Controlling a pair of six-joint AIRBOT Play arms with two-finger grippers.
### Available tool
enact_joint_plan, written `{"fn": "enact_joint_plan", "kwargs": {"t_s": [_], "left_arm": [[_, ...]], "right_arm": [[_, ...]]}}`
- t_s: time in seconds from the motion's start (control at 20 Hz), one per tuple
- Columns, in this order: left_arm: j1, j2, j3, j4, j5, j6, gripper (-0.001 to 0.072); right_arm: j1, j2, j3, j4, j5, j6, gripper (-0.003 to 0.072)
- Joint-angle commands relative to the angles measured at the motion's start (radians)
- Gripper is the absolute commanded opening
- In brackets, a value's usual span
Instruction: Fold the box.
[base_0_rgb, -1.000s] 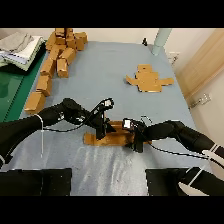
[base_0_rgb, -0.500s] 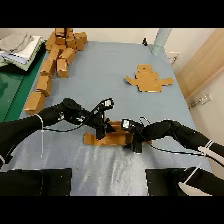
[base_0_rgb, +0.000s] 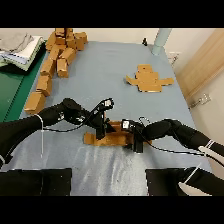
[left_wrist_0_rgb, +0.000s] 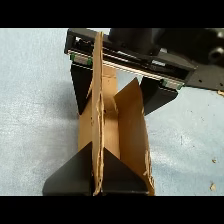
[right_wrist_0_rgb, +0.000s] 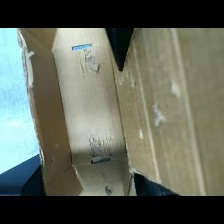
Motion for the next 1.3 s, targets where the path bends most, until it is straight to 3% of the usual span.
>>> {"fn": "enact_joint_plan", "kwargs": {"t_s": [0.0,0.05,0.1,0.8,0.85,0.9,0.95,1.25], "left_arm": [[0.0,0.001,0.001,0.0,0.001,0.0,0.0013],[0.0,0.001,0.001,0.0,0.001,0.0,0.0012],[0.0,0.001,0.001,0.0,0.001,0.0,0.0012],[0.0,0.001,0.001,0.0,0.001,0.0,0.0012],[0.0,0.001,0.001,0.0,0.001,0.0,0.0012],[0.0,0.001,0.001,0.0,0.001,0.0,0.0013],[0.0,0.001,0.001,0.0,0.001,0.0,0.0013],[0.0,0.001,0.001,0.0,0.001,0.0,0.0013]], "right_arm": [[-0.001,0.002,0.003,-0.024,-0.003,0.001,0.0665],[-0.001,0.002,0.003,-0.03,-0.004,0.001,0.06],[-0.001,0.002,0.003,-0.038,-0.003,0.0,0.0585],[0.0,-0.026,0.003,-0.031,0.036,-0.005,0.0584],[0.0,-0.027,0.003,-0.031,0.043,-0.005,0.0577],[0.0,-0.027,0.003,-0.031,0.037,-0.005,0.0481],[0.0,-0.027,0.003,-0.032,0.034,-0.005,0.046],[0.0,-0.027,0.003,-0.032,0.032,-0.005,0.0461]]}}
